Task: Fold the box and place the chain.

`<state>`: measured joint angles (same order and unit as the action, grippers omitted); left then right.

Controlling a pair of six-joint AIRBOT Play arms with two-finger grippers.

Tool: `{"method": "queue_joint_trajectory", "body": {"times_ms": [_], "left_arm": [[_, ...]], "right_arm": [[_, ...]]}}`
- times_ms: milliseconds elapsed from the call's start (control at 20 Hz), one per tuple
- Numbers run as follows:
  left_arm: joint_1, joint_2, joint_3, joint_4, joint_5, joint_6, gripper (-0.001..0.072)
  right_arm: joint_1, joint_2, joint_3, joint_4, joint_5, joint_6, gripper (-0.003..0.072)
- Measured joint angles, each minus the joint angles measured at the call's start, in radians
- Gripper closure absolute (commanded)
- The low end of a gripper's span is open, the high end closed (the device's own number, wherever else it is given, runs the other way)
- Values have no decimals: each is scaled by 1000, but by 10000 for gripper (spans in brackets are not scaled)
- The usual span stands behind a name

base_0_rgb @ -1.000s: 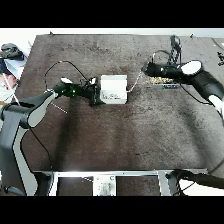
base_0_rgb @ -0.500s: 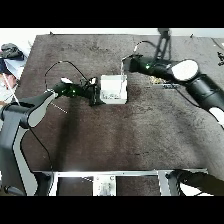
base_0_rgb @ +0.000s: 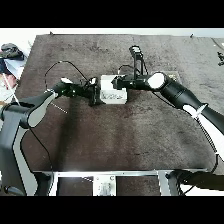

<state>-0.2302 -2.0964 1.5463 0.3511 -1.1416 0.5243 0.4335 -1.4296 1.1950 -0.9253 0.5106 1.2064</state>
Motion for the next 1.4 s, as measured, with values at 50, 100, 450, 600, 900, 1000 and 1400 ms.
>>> {"method": "queue_joint_trajectory", "body": {"times_ms": [50,100,450,600,900,1000,1400], "left_arm": [[0,0,0,0,0,0,504],[0,0,0,0,0,0,504],[0,0,0,0,0,0,504],[0,0,0,0,0,0,504],[0,0,0,0,0,0,504],[0,0,0,0,0,0,504],[0,0,0,0,0,0,503]], "right_arm": [[0,0,-2,-25,-5,0,373],[-1,5,-3,-58,-12,-1,374],[-108,43,14,-231,-93,-21,583],[-235,37,22,-76,-85,-165,547],[-450,-118,131,397,177,-583,505],[-473,-207,219,451,282,-649,505],[-445,-442,457,415,497,-731,505]]}}
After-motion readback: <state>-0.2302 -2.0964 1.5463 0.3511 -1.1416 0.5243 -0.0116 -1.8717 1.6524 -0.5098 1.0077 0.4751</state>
